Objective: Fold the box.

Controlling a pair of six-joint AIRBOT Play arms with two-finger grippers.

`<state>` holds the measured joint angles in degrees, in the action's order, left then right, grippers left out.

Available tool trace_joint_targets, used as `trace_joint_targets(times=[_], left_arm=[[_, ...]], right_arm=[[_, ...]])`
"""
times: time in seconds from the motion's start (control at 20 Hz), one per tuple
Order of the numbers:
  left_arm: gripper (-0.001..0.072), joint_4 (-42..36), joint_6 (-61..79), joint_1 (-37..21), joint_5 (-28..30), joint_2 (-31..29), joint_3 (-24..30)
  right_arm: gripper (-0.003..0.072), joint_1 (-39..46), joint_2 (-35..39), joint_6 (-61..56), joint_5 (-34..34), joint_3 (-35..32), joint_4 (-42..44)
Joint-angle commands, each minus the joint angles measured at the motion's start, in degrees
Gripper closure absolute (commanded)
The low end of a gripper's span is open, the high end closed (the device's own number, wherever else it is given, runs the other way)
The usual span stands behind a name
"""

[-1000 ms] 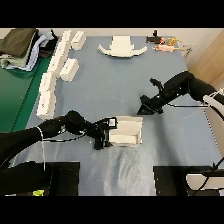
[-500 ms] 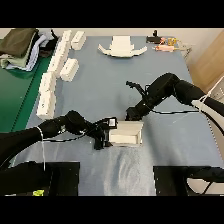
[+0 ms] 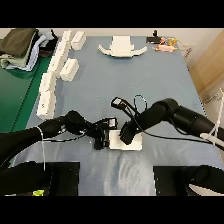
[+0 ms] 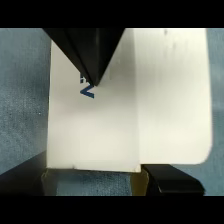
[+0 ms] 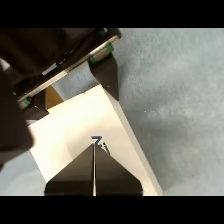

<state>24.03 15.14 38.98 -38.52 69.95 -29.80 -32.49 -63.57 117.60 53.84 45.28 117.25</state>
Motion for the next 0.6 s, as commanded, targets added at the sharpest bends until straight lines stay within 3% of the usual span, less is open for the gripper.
trace_joint_targets(times=[0.0, 0.45, 0.5, 0.55], left_arm=[[0.0247, 0.0, 0.0, 0.0, 0.0, 0.0, 0.0], [0.0247, 0.0, 0.0, 0.0, 0.0, 0.0, 0.0], [0.0247, 0.0, 0.0, 0.0, 0.0, 0.0, 0.0], [0.0247, 0.0, 0.0, 0.0, 0.0, 0.0, 0.0]], right_arm=[[0.0683, -6.4, 4.7, 0.5, -14.8, -7.2, -7.0], [0.0682, -8.6, 13.1, 0.5, -17.6, -8.3, -13.7], [0.0661, -8.5, 13.5, 0.5, -17.6, -8.3, -16.3], [0.0521, -8.5, 13.5, 0.5, -17.5, -8.3, -18.8]])
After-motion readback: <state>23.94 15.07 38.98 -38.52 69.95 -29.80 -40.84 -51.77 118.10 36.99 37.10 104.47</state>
